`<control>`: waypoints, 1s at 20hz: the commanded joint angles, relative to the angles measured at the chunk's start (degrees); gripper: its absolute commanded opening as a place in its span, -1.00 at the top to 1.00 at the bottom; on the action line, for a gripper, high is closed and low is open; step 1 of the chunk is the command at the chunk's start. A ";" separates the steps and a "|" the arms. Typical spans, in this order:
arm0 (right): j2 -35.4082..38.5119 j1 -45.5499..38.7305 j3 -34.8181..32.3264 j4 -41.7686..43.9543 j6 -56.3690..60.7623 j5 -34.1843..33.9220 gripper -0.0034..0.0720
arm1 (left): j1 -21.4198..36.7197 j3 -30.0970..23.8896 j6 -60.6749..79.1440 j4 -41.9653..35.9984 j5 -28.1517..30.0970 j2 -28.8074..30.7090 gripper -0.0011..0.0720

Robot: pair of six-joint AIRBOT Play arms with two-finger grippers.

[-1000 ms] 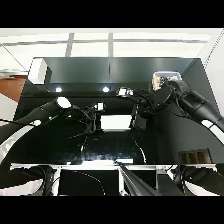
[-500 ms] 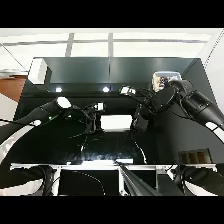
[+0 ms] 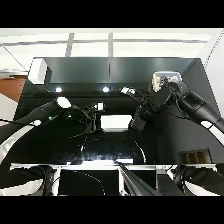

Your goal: Fold the box and place the chain.

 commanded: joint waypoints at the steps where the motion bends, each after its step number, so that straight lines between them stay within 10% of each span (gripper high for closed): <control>1: -0.85 0.04 -0.09 -0.11 0.50 3.89 -0.95 | 0.04 -0.02 0.02 0.00 0.00 -0.02 -0.24; 20: -4.70 0.04 -0.09 -3.72 0.81 15.80 -0.94 | 0.04 -0.02 0.02 0.00 -0.02 -0.02 -0.24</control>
